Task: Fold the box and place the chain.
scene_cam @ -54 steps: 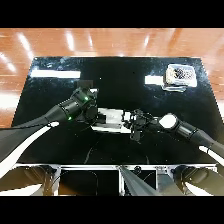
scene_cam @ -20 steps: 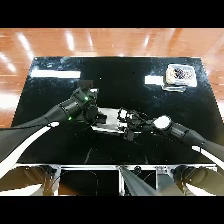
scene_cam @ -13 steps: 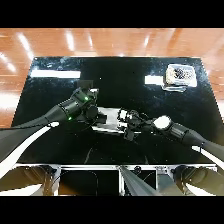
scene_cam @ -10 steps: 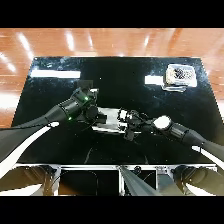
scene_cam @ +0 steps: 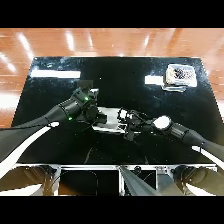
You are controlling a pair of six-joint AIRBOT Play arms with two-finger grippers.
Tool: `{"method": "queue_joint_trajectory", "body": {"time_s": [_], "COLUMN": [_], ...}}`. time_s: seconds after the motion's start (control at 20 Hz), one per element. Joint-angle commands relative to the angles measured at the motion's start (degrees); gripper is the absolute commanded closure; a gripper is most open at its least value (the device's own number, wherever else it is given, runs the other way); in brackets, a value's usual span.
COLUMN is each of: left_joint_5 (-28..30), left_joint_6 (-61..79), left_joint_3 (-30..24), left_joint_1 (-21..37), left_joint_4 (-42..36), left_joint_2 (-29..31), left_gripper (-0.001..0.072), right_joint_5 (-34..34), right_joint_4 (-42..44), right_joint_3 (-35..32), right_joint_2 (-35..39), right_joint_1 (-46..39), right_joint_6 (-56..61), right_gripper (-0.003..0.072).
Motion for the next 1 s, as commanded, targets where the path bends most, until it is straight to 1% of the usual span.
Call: {"method": "queue_joint_trajectory", "body": {"time_s": [0.0, 0.1, 0.15, 0.2, 0.4, 0.5, 0.65, 0.75, 0.85, 0.95], "left_joint_5": [0.2, 0.2, 0.2, 0.1, -0.1, -0.3, -1.4, -2.6, -2.8, -2.7], "left_joint_6": [0.0, 0.0, 0.0, 0.0, 0.0, 0.0, 0.0, 0.0, 0.0, 0.0], "left_joint_3": [0.0, 0.0, 0.0, 0.0, 0.0, 0.0, 0.0, 0.0, 0.0, 0.0], "left_joint_1": [0.0, 0.0, 0.0, 0.0, 0.0, 0.0, 0.0, 0.0, 0.0, 0.0], "left_joint_4": [0.2, 0.2, 0.2, 0.2, 0.2, 0.2, 0.1, -0.3, -1.0, -1.0], "left_joint_2": [0.0, 0.0, 0.0, 0.0, 0.0, 0.0, 0.0, -0.1, -0.1, -0.1], "left_gripper": [0.0686, 0.0686, 0.0686, 0.0686, 0.0686, 0.0686, 0.0686, 0.0686, 0.0686, 0.0686], "right_joint_5": [-0.1, -0.5, -0.1, 1.4, 9.1, 16.2, 29.4, 34.8, 35.2, 36.1], "right_joint_4": [-0.1, -0.7, -0.7, -1.5, -7.2, -7.2, -6.8, -6.0, -7.3, -14.0], "right_joint_3": [0.0, 0.0, 0.0, 0.0, 0.0, 0.0, 0.0, 0.0, 0.5, 2.6], "right_joint_2": [0.0, 0.0, 0.0, 0.0, 1.0, 2.7, 6.6, 9.8, 12.8, 15.5], "right_joint_1": [-0.1, -0.7, -1.7, -2.9, -8.0, -12.1, -18.3, -21.6, -25.5, -31.8], "right_joint_6": [0.3, 5.8, 10.0, 12.9, 26.1, 32.9, 33.7, 35.4, 47.9, 63.0], "right_gripper": [0.0493, 0.0494, 0.0558, 0.0655, 0.0650, 0.0650, 0.0650, 0.0650, 0.0650, 0.0650]}}
